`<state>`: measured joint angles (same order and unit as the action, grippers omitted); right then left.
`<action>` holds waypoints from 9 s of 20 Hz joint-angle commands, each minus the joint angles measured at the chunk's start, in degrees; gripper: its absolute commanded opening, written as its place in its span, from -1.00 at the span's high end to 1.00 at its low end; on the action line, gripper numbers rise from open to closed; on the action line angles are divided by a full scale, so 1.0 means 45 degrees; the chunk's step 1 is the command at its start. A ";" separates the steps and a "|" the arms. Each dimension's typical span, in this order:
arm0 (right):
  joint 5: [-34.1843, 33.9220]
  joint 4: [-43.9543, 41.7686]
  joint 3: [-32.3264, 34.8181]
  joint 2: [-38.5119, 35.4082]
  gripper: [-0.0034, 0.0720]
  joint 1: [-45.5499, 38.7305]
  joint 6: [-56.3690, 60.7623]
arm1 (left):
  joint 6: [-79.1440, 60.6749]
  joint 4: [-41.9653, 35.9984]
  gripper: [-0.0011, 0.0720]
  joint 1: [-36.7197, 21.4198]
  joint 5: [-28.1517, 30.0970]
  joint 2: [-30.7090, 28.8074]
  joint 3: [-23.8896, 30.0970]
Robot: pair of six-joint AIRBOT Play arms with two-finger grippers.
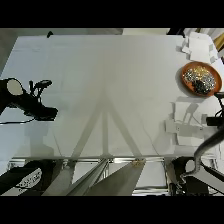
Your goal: Fold the box and place the chain.
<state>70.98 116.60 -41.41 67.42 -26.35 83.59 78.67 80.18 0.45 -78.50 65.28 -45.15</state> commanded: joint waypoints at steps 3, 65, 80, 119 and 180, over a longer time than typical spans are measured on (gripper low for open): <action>-0.0160 -0.4935 0.0019 -0.1685 0.89 0.0432 -0.3687 | -0.0005 0.0005 0.94 0.0000 0.0005 -0.0010 0.0005; -0.3774 -1.1336 0.3385 -0.5746 0.89 0.8485 -0.2531 | -1.7952 -1.6004 -0.60 0.4289 0.4439 0.5479 -0.0466; -0.3628 -1.1336 0.3385 -0.5746 0.89 0.8485 -0.2531 | -1.7160 -1.4280 0.95 0.5702 0.5081 0.5901 -0.1268; -0.1530 -1.0865 0.2749 -0.9267 0.19 0.8476 -0.2535 | -2.1774 -1.4761 0.97 0.7927 0.7412 0.6348 -0.1253; -0.2059 -1.0865 0.2749 -0.9262 0.19 0.8476 -0.2579 | -2.2527 -1.4605 0.96 0.7936 0.7601 0.6300 -0.1268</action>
<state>62.17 67.72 -28.97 25.76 11.79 71.96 -22.63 12.95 36.14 -44.56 93.78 -50.83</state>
